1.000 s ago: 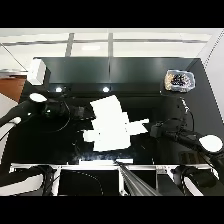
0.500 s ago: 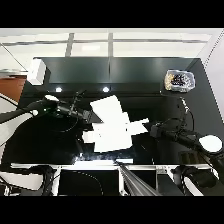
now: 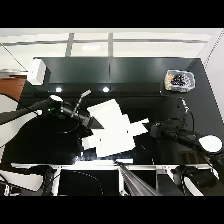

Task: Fold the box and place the chain.

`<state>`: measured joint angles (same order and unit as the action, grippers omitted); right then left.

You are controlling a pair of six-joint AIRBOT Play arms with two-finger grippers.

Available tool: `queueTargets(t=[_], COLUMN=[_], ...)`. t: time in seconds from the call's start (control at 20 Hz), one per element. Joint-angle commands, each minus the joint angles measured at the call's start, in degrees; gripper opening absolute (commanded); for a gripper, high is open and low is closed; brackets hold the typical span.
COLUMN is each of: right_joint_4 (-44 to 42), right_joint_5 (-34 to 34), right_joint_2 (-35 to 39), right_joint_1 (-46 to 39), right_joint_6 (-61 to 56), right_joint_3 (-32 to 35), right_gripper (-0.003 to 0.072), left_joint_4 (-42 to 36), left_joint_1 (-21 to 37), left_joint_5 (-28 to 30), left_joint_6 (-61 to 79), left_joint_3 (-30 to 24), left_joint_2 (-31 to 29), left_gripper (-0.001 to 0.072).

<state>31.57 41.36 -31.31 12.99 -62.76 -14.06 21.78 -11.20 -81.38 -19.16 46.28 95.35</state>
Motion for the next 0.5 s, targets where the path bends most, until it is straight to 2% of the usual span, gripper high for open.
queueTargets(t=[0.0, 0.15, 0.2, 0.25, 0.3, 0.45], right_joint_4=[0.39, 0.39, 0.31, 0.42, 1.51, 15.21], right_joint_5=[-0.61, -0.72, -0.66, -0.70, -0.35, 4.35], right_joint_2=[0.04, 0.04, 0.04, 0.04, 0.07, 0.09], right_joint_1=[0.04, 0.04, 0.04, -0.20, -1.16, -7.93], right_joint_6=[-0.02, -0.04, -0.22, -1.79, -2.99, -3.04], right_joint_3=[0.00, 0.00, 0.00, -0.02, -0.17, -4.79], right_gripper=[0.0044, 0.0044, 0.0068, 0.0458, 0.0707, 0.0708], left_joint_4=[4.66, 5.07, 5.07, 5.09, 5.14, 8.76], left_joint_1=[-0.07, -0.07, -0.07, -0.07, -0.07, -0.42], left_joint_5=[-1.46, -2.03, -2.71, -3.52, -4.31, -3.65], left_joint_6=[0.96, 0.98, 1.18, 1.16, 1.16, 0.74], left_joint_3=[0.59, 1.40, 2.01, 2.80, 3.74, 6.71], left_joint_2=[0.04, 0.04, 0.04, 0.00, -0.11, -2.56], left_gripper=[0.0290, 0.0059, 0.0030, 0.0029, 0.0028, 0.0025])
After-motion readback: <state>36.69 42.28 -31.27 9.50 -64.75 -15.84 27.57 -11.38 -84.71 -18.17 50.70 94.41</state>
